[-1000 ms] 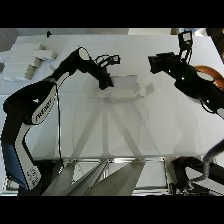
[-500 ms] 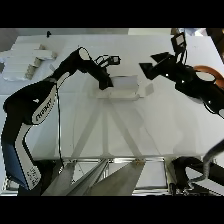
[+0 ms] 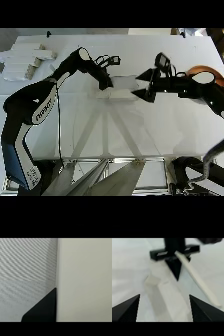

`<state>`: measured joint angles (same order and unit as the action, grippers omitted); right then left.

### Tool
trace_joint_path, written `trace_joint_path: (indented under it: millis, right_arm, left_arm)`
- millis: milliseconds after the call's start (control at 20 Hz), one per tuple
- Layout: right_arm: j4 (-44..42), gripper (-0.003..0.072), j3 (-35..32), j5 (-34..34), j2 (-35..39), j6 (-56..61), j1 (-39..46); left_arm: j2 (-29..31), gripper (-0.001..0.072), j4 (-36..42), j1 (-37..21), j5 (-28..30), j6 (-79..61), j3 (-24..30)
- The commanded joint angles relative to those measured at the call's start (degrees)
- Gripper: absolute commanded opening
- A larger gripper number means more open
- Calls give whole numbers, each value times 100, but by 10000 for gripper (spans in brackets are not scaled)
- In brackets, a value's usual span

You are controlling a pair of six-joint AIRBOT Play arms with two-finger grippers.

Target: Fold the box and place the chain.

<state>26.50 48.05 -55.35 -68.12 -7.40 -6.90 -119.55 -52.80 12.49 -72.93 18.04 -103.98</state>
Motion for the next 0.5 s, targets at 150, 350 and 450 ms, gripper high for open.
trace_joint_path:
  millis: [150, 350, 450]
  right_arm:
    - [2308, 686, -79, 26, -103, -42, 0]
    - [1860, 686, -389, 776, -592, -901, 0]
    - [1716, 686, -389, 955, -907, -1126, 0]
  left_arm:
    - [-2, 17, 2, 0, 7, 0, 0]
    - [-2, 17, 2, 0, 4, -2, 0]
    - [-2, 17, 2, 0, 7, -2, 0]
